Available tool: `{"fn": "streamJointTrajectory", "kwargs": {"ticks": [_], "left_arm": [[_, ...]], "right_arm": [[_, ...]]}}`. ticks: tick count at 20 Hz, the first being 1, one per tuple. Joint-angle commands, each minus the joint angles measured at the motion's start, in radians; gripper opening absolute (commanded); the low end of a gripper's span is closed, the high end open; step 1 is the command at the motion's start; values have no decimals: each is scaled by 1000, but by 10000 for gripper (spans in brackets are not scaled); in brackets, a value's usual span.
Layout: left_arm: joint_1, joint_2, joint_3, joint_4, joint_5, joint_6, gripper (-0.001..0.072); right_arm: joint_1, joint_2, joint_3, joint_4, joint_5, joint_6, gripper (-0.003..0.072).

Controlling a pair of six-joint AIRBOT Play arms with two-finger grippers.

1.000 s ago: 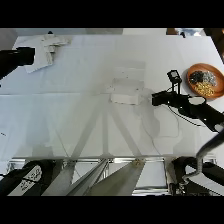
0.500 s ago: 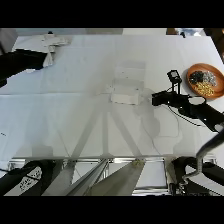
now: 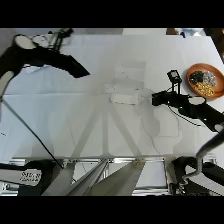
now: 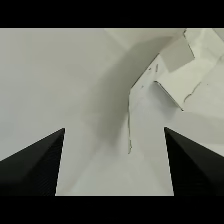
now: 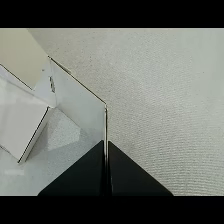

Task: Fold the box and place the chain.

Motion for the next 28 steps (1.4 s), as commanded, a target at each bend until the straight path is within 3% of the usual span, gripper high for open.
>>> {"fn": "streamJointTrajectory", "kwargs": {"ticks": [1,5,7,12,28], "left_arm": [[-55,-175,167,-82,-150,-2,695],[-102,-272,293,-115,-148,41,696],[-125,-281,296,-172,-141,149,697],[-188,-281,296,-209,-11,200,696],[-213,-350,296,-195,16,116,694]], "right_arm": [[0,0,0,0,0,0,14],[0,0,0,0,0,0,14],[0,0,0,0,0,0,14],[0,0,0,0,0,0,14],[0,0,0,0,0,0,14]]}}
